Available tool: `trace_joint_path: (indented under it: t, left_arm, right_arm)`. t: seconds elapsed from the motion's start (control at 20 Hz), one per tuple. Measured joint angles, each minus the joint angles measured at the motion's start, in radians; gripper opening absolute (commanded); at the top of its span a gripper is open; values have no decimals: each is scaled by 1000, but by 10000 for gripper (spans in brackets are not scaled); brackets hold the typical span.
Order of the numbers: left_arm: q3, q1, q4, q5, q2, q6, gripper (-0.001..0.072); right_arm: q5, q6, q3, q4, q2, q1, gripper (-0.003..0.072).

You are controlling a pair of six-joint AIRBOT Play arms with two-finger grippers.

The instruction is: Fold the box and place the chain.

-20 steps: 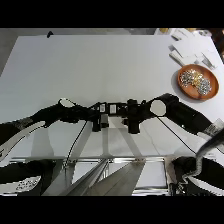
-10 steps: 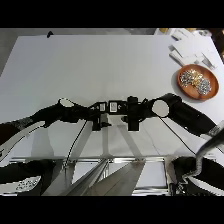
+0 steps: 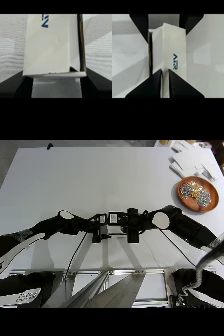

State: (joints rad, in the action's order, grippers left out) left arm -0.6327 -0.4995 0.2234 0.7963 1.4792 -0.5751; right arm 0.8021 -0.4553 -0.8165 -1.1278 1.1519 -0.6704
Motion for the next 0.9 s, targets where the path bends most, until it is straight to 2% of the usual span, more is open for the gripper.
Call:
trace_joint_path:
  t: [0.1, 0.55, 0.6, 0.65, 0.75, 0.85, 0.9]
  left_arm:
    - [0, 0, 0, 0, 0, 0, 150]
    - [0, 0, 0, 0, 0, -1, 150]
    - [0, 0, 0, 0, 0, -1, 150]
    - [0, 0, 2, 1, 0, -5, 150]
    - [0, 0, 3, 3, 0, -5, 150]
    - [0, -1, 6, 8, 0, -5, 150]
    - [0, -1, 6, 8, 0, -5, 150]
  right_arm:
    - [-2, 0, 0, -3, 0, 0, 52]
    - [11, -16, 3, -14, 20, 0, 76]
    - [12, -16, 4, -12, 23, 0, 204]
    - [11, -17, 5, -10, 27, 0, 274]
    - [15, -16, 5, 1, 30, 0, 278]
    - [38, -14, 5, 13, 31, 0, 342]
    - [50, -11, 5, 14, 31, 0, 342]
